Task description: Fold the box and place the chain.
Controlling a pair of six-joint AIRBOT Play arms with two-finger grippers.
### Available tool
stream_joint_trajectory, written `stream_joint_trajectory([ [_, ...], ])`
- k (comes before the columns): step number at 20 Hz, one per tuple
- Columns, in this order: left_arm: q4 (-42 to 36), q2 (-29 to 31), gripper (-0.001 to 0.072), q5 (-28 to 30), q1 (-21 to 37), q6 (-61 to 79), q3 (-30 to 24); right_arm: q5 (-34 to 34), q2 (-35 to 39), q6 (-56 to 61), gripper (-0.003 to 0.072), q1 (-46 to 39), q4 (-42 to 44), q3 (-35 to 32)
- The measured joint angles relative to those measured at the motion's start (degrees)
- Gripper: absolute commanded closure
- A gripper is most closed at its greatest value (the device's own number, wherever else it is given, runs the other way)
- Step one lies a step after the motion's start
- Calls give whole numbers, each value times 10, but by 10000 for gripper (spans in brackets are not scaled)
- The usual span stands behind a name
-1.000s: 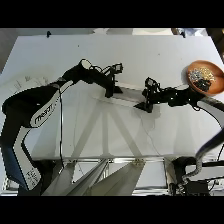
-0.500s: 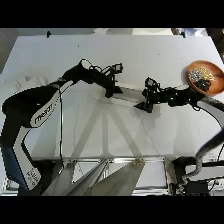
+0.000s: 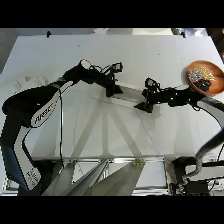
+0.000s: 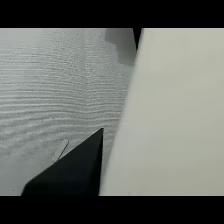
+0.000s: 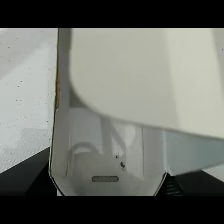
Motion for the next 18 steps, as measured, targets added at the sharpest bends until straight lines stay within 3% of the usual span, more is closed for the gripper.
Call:
stream_joint_trajectory([
  [1,-2,0,307,-1,0,0,0,3,0,-1,139,0,-1,0],
  [7,-4,1,311,-21,1,0,0,-1,0,-1,139,1,0,0],
  [18,2,27,312,-118,47,-11,0,-5,0,1,139,1,2,0],
])
